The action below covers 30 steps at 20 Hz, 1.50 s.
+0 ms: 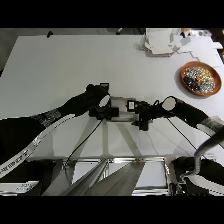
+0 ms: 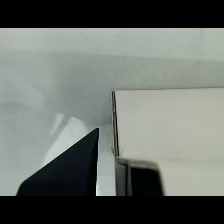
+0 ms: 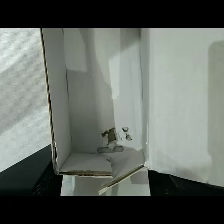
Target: Fold the box and place the chain.
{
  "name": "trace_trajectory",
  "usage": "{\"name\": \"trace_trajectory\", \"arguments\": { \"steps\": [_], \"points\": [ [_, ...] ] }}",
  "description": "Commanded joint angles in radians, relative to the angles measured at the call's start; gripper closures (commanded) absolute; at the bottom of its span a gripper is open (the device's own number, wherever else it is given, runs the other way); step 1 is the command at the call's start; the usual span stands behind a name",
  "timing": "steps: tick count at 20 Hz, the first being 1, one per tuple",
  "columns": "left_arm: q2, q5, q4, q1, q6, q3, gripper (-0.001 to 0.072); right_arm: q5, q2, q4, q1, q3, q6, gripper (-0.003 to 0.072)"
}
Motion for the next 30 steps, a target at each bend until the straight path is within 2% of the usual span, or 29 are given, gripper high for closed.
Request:
{"name": "trace_trajectory", "arguments": {
  "steps": [1,2,3,4,7,8,9,10,11,16,21,23,25,27,30],
  "points": [
    [0.0,-0.01,0.008,0.004,0.025,0.003,0.0509,0.0,0.001,0.0,0.0,0.0,0.0,0.0291],
    [-0.002,-0.005,0.008,0.004,0.025,0.003,0.0532,0.0,0.001,0.0,0.0,0.0,0.0,0.0291],
    [-0.002,-0.001,0.009,0.004,0.029,0.003,0.0658,0.0,0.001,0.0,0.0,0.0,0.0,0.0291],
    [-0.002,0.002,0.008,0.004,0.059,0.003,0.0709,0.0,0.001,0.0,0.0,0.0,0.0,0.0291],
    [-0.002,0.0,0.005,0.004,0.114,0.003,0.0699,0.0,0.001,0.0,0.0,0.0,0.0,0.0291],
    [-0.002,-0.004,0.003,0.004,0.115,0.003,0.0665,0.0,0.001,0.0,0.0,0.0,0.0,0.0291],
    [0.0,-0.01,0.003,0.004,0.115,0.003,0.0591,0.0,0.001,0.0,0.0,0.0,0.0,0.0291],
    [0.001,-0.011,0.003,0.004,0.129,0.003,0.0481,0.0,0.001,0.0,0.0,0.0,0.0,0.0291],
    [0.003,-0.016,0.002,0.004,0.157,0.003,0.0413,0.0,0.001,0.0,0.0,0.0,0.0,0.0291],
    [0.089,-0.024,-0.034,0.053,0.23,0.003,0.0415,0.0,0.001,0.0,0.0,0.0,0.0,0.0291],
    [0.314,-0.249,-0.121,0.2,0.597,0.002,0.041,0.0,0.001,0.0,0.0,0.0,0.0,0.0291],
    [0.402,-0.288,-0.19,0.283,0.841,-0.022,0.0149,0.0,0.001,0.0,0.0,0.0,0.0,0.0291],
    [0.472,-0.242,-0.294,0.382,1.168,-0.086,0.0144,0.0,0.001,0.0,0.0,0.0,0.0,0.0291],
    [0.505,-0.137,-0.419,0.491,1.564,-0.199,0.0061,0.0,0.001,0.0,0.0,0.0,0.0,0.0291],
    [0.504,0.142,-0.55,0.581,2.049,-0.425,0.0056,0.0,0.001,0.0,0.0,0.0,0.0,0.0291]
  ]
}}
